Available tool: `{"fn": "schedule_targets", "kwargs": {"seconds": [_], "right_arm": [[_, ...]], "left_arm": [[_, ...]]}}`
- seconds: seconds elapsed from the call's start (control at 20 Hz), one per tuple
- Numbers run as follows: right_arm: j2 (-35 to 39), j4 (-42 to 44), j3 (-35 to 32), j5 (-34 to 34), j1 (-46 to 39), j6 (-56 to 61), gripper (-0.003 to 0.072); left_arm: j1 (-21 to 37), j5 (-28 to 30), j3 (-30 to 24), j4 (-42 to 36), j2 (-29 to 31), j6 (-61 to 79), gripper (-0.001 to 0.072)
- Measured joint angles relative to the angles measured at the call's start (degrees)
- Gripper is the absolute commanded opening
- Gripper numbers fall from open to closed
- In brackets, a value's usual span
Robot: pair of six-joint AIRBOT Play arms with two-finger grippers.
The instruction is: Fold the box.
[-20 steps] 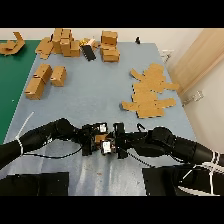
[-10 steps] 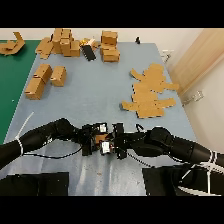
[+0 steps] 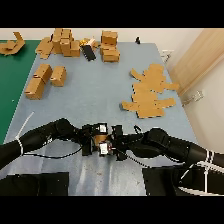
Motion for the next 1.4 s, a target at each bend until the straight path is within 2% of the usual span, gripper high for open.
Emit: {"fn": "schedule_targets", "kwargs": {"seconds": [1.0, 1.15, 1.3, 1.35, 1.4], "right_arm": [[3.08, -2.43, -0.07, -0.74, -0.02, 3.89, 0.0244], [7.21, -3.91, -0.07, -2.60, -0.02, 12.41, 0.0243], [13.44, -5.16, -0.07, -9.05, -0.02, 30.95, 0.0232], [15.32, -5.25, -0.07, -11.41, -0.02, 37.94, 0.0190], [17.07, -5.29, -0.07, -13.86, -0.02, 45.05, -0.0001]], "left_arm": [[0.00, 0.00, 0.00, -0.07, 0.00, -0.22, 0.0416], [0.00, 0.00, 0.00, -0.07, 0.00, -0.20, 0.0416], [0.00, 0.00, 0.00, -0.07, 0.02, -0.20, 0.0416], [0.00, 0.00, 0.00, -0.07, 0.00, -0.17, 0.0416], [0.00, 0.00, 0.00, -0.07, 0.02, -0.17, 0.0416]]}}
